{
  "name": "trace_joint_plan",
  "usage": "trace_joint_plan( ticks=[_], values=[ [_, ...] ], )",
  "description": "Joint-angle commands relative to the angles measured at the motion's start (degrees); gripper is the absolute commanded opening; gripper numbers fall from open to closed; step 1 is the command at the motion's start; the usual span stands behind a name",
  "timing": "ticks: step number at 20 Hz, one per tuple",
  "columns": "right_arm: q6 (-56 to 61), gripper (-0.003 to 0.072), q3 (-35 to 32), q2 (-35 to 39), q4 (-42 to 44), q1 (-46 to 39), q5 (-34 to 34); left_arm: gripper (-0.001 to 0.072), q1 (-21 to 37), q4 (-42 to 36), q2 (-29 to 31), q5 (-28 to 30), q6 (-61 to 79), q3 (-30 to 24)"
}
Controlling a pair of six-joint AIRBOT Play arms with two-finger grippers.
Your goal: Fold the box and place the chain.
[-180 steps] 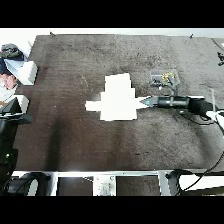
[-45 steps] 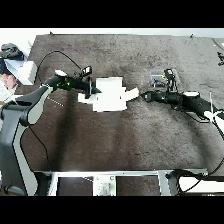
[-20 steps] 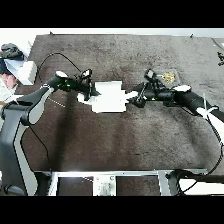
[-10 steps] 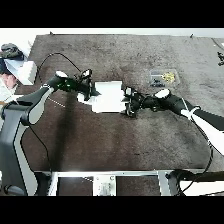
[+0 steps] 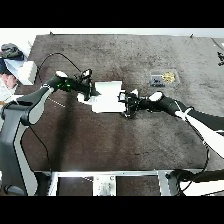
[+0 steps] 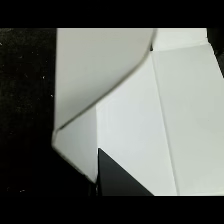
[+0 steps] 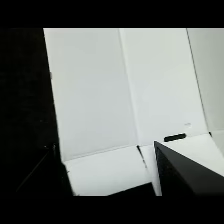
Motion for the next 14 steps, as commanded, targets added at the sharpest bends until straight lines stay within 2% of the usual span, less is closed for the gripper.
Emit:
trace_joint_plan(
  ticks=[1,6,8,10,14],
  values=[
    [0.0,0.0707,0.0,-0.3,0.2,0.2,-5.4,0.0013,0.0,0.0,0.0,0.0,0.0,0.0],
    [0.6,0.0706,0.0,3.4,1.3,0.0,-5.0,0.0013,0.0,0.0,0.0,0.0,0.0,0.0],
    [1.1,0.0706,0.7,3.6,2.8,-0.6,-2.9,0.0013,0.0,0.0,0.0,0.0,0.0,0.0],
    [1.1,0.0706,3.6,1.8,3.8,-2.0,2.6,0.0013,0.0,0.0,0.0,0.0,0.0,0.0],
    [1.1,0.0707,8.7,-1.0,3.7,-4.3,5.2,0.0013,0.0,0.0,0.0,0.0,0.0,0.0]
  ],
)
